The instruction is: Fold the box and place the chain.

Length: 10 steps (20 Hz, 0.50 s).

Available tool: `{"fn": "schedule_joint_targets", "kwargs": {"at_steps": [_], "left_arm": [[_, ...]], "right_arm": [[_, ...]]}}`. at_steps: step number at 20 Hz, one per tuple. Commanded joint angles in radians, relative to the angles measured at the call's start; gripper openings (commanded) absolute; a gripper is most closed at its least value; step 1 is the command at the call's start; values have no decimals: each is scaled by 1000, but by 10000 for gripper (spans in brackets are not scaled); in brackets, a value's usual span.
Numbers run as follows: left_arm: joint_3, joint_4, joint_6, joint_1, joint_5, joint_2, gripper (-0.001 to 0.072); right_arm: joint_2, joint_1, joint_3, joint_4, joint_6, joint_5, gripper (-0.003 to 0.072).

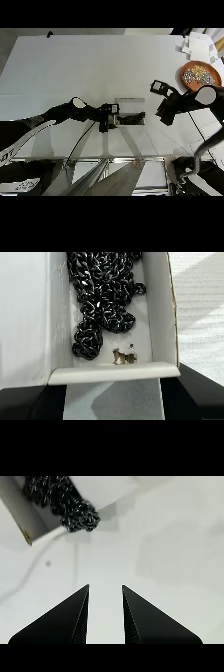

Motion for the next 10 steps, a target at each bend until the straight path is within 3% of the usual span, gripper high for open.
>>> {"fn": "schedule_joint_targets", "kwargs": {"at_steps": [1, 7, 10], "left_arm": [[0, 0, 0, 0, 0, 1, 273], [0, 0, 0, 0, 0, 1, 273], [0, 0, 0, 0, 0, 1, 273]], "right_arm": [[-91, -12, -1, -5, -441, -5, 243], [-200, -12, -1, 201, -644, -40, 330], [-203, -12, -1, 209, -684, -54, 339]]}}
